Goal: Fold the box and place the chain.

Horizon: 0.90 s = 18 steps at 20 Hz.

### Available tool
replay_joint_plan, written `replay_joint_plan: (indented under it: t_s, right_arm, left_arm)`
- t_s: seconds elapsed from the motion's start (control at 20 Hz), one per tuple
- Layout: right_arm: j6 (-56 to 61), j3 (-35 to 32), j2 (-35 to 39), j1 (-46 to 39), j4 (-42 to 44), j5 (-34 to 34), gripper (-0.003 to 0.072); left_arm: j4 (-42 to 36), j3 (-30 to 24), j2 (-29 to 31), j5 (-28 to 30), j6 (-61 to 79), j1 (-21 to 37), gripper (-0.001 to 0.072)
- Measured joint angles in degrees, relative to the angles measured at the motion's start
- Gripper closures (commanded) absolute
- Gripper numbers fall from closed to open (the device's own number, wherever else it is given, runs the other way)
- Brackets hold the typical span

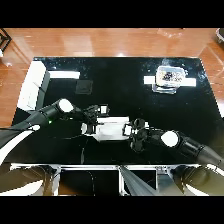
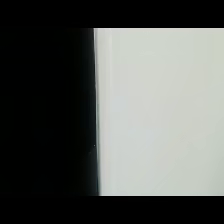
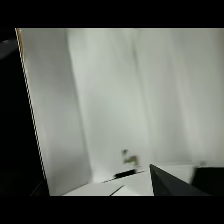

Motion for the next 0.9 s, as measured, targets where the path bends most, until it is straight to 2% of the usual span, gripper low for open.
replay_joint_plan:
  t_s: [0.45,0.9]
  right_arm:
    - [3.1,1.8,2.1,-1.6,0.8,-3.3,-0.0011]
    - [5.4,1.9,2.2,-3.5,0.7,-0.3,-0.0011]
  left_arm:
    - [0.0,0.0,0.0,0.2,-2.0,-0.1,0.0681]
    - [0.0,0.0,0.0,-0.3,-2.0,-0.1,0.0682]
